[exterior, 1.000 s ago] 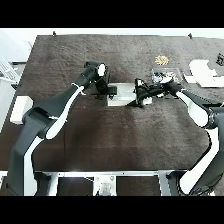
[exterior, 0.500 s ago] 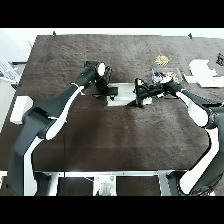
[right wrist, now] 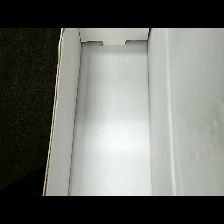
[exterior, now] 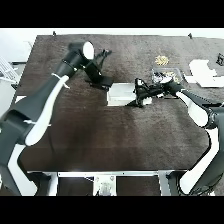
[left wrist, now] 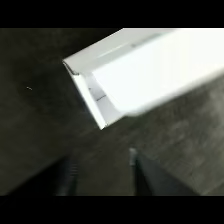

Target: Fold the box and place the chain.

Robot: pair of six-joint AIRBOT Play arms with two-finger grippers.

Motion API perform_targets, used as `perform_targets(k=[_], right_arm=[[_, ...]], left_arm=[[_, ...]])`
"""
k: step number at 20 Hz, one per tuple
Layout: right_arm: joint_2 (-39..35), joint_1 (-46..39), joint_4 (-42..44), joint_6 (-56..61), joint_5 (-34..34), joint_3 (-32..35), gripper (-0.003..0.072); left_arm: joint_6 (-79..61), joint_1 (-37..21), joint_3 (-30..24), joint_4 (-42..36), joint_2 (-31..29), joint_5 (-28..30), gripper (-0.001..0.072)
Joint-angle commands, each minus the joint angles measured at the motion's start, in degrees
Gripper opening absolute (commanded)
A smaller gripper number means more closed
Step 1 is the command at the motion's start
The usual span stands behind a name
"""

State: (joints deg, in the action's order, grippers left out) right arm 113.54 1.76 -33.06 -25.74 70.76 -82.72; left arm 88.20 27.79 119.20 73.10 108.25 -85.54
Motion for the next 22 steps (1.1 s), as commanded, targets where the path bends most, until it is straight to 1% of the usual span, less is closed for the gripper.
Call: perform_targets(k=[1,2,3,4,5,6,7,10,11,13,14,15,17,18,19,22], right_arm=[[0.0,0.1,0.0,0.0,0.0,0.0,0.0584],[0.0,0.1,0.0,0.0,0.0,0.0,0.0584],[0.0,0.1,0.0,0.0,0.0,0.0,0.0584],[0.0,0.1,0.0,0.0,0.0,0.0,0.0584],[0.0,0.1,0.0,0.0,0.0,0.0,0.0584],[0.0,0.1,0.0,0.0,0.0,0.0,0.0584],[0.0,0.1,0.0,0.0,0.0,0.0,0.0584],[0.0,0.1,0.0,0.0,0.0,0.0,0.0584],[0.0,0.1,0.0,0.0,0.0,0.0,0.0584],[0.0,0.1,0.0,0.0,0.0,0.0,0.0584],[0.0,0.1,0.0,0.0,0.0,0.0,0.0584],[0.0,0.1,0.0,0.0,0.0,0.0,0.0584],[0.0,0.1,0.0,0.0,0.0,0.0,0.0584],[0.0,0.1,0.0,0.0,0.0,0.0,0.0584],[0.0,0.1,0.0,0.0,0.0,0.0,0.0584],[0.0,0.1,0.0,0.0,0.0,0.0,0.0584]], left_arm=[[-27.5,-2.1,-1.7,-0.1,-3.6,1.4,0.0353],[-31.9,-3.3,-3.9,0.1,-3.5,2.1,0.0360],[-32.9,-4.4,-6.1,0.1,-3.5,2.1,0.0359],[-33.2,-5.6,-8.1,-0.1,-3.4,3.8,0.0359],[-33.2,-6.6,-10.1,-0.4,-3.4,7.8,0.0361],[-36.4,-7.5,-12.0,-2.1,-3.4,10.3,0.0587],[-41.5,-8.4,-13.7,-6.3,-3.4,11.4,0.0720],[-61.7,-11.3,-20.1,-18.1,-3.1,14.2,0.0720],[-64.9,-12.3,-21.5,-20.2,-2.5,15.0,0.0720],[-68.4,-13.7,-22.7,-23.1,-0.8,15.6,0.0720],[-73.5,-14.2,-22.7,-25.4,0.4,15.8,0.0720],[-80.0,-14.9,-22.7,-29.2,1.9,14.8,0.0720],[-95.6,-16.8,-22.7,-40.4,5.5,12.6,0.0720],[-99.5,-17.8,-22.7,-43.3,6.8,10.1,0.0720],[-99.7,-18.5,-22.8,-43.5,7.8,8.9,0.0720],[-101.2,-19.5,-22.8,-43.7,8.9,9.9,0.0720]])
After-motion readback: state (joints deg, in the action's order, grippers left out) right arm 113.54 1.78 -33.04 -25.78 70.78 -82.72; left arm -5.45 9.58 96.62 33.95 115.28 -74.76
